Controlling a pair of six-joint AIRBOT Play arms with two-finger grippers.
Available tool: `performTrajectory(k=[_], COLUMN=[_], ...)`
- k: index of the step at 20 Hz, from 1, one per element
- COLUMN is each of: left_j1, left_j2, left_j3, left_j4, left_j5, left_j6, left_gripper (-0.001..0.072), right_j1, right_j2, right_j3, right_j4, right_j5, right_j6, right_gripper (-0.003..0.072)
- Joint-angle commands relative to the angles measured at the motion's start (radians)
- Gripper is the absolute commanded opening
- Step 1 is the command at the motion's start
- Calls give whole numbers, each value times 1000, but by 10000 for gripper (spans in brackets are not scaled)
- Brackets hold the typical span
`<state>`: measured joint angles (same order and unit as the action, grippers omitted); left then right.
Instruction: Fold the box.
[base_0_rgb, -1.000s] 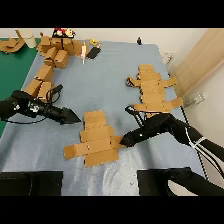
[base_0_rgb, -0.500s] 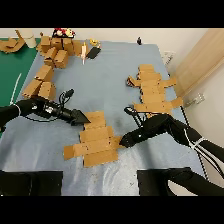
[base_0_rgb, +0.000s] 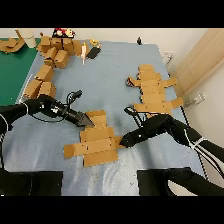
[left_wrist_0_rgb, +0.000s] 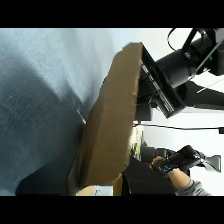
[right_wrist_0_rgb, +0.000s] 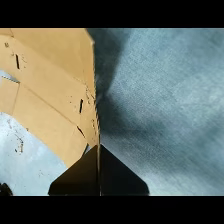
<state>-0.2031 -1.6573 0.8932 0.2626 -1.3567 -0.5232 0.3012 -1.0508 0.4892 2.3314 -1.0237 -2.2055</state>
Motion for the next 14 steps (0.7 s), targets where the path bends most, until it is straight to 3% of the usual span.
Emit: performTrajectory(k=[1, 2, 3, 4, 13, 14], left_j1=[-3, -3, -3, -3, -18, -25], left_j2=[-2, -2, -2, -2, -2, -2], left_j3=[2, 2, 2, 2, 2, 3], left_j4=[0, 0, 6, 12, 51, 43], left_j5=[-15, -15, -14, -15, -12, -2], left_j6=[35, 37, 38, 38, 128, 148], left_gripper=[285, 282, 71, 22, 13, 13], right_j1=[0, 0, 0, 0, 0, 0], right_j2=[0, 0, 0, 0, 0, 0], right_j3=[0, 0, 0, 0, 0, 0], right_j4=[-19, -19, -19, -19, -20, -19], right_j5=[2, 3, 3, 3, 22, 27], right_j6=[18, 18, 18, 18, 18, 18], right_gripper=[5, 5, 5, 5, 10, 82])
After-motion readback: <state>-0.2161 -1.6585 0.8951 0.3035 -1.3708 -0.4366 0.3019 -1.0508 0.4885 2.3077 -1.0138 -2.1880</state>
